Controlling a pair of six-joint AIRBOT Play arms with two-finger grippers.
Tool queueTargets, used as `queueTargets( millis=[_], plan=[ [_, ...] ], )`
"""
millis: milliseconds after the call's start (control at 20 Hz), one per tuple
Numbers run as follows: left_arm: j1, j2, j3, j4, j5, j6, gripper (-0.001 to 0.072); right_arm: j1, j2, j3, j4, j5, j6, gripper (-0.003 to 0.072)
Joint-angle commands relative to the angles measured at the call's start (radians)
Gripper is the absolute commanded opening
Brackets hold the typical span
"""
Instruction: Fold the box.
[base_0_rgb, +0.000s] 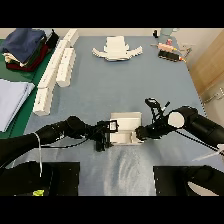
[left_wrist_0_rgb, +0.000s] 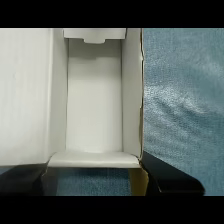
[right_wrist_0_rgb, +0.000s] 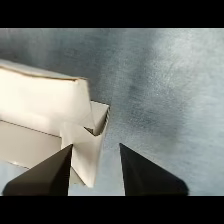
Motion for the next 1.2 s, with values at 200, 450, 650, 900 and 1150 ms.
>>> queueTargets(
  millis=[200, 450, 650, 900, 1150],
  plan=[
    [-0.001, 0.000, 0.001, 0.000, 0.000, 0.000, 0.0401, 0.163, -0.110, 0.105, -0.170, 0.050, 0.364, 0.0418],
    [-0.001, 0.000, 0.001, 0.000, 0.000, 0.000, 0.0402, 0.178, -0.202, 0.152, -0.194, 0.108, 0.431, 0.0418],
    [-0.001, 0.000, 0.001, 0.000, 0.000, 0.000, 0.0402, 0.178, -0.241, 0.153, -0.197, 0.108, 0.484, 0.0417],
    [-0.001, 0.000, 0.001, 0.000, 0.000, 0.000, 0.0401, 0.178, -0.251, 0.153, -0.218, 0.127, 0.529, 0.0414],
    [-0.001, 0.000, 0.001, 0.000, 0.000, 0.000, 0.0402, 0.178, -0.252, 0.153, -0.257, 0.149, 0.554, 0.0252]
  ],
)
